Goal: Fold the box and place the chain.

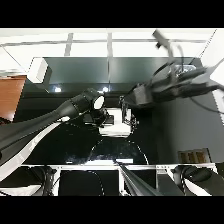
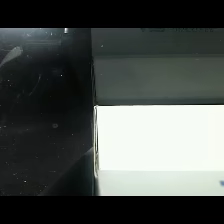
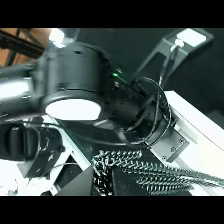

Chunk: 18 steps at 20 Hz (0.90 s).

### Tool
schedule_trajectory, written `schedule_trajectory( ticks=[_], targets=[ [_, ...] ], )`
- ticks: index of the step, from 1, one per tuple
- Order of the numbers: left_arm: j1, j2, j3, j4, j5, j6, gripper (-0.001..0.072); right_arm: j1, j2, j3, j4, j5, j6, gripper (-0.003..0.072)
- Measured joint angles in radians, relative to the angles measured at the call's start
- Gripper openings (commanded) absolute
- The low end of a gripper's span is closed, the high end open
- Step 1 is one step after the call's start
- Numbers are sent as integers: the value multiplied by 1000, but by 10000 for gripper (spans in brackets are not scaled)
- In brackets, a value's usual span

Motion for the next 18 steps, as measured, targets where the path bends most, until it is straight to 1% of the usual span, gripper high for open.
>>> schedule_trajectory(
  ticks=[4,6,9,12,13,14,15,18],
  targets=[
    [0,0,0,0,0,0,26,53,-1,-172,-2,-165,33,12],
    [0,0,0,0,0,0,26,66,-1,-246,-9,-229,49,12],
    [0,0,0,0,1,0,26,74,-1,-326,-23,-278,64,13],
    [0,0,0,0,2,0,25,77,-1,-362,-38,-302,71,15],
    [0,0,0,0,2,0,26,78,-1,-368,-39,-307,72,87],
    [0,0,0,0,2,0,26,79,-1,-372,-40,-311,74,324],
    [0,0,0,0,2,0,26,78,-1,-376,-43,-312,74,355],
    [0,0,0,0,3,0,26,51,6,-381,-48,-286,73,353]
  ],
)
